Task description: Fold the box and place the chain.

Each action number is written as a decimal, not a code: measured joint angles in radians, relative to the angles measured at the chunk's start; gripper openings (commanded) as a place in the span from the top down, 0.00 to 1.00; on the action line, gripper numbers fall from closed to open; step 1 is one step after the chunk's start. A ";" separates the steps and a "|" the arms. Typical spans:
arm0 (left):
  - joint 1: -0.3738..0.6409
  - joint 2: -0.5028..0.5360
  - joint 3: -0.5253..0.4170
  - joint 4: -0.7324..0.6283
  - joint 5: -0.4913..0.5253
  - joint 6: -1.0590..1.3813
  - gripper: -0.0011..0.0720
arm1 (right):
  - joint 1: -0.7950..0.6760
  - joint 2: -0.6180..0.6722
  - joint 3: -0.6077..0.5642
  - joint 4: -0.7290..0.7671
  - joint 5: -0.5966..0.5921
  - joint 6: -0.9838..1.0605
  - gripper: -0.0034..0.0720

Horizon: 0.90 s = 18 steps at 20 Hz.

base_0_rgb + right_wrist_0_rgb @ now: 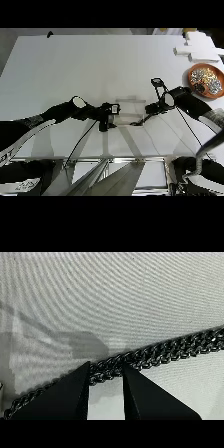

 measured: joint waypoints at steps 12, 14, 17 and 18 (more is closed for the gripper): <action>0.000 0.000 0.000 0.000 0.000 0.000 0.61 | -0.001 0.051 -0.068 -0.002 0.010 0.018 0.93; 0.000 0.000 0.000 0.000 0.000 0.000 0.61 | -0.001 0.087 -0.070 0.000 0.037 0.018 0.94; 0.000 0.000 0.000 0.000 0.000 0.000 0.61 | -0.001 0.147 -0.071 -0.005 0.039 0.015 0.94; 0.000 0.000 0.000 0.000 0.000 0.000 0.61 | -0.001 0.168 -0.070 -0.008 0.038 0.013 0.94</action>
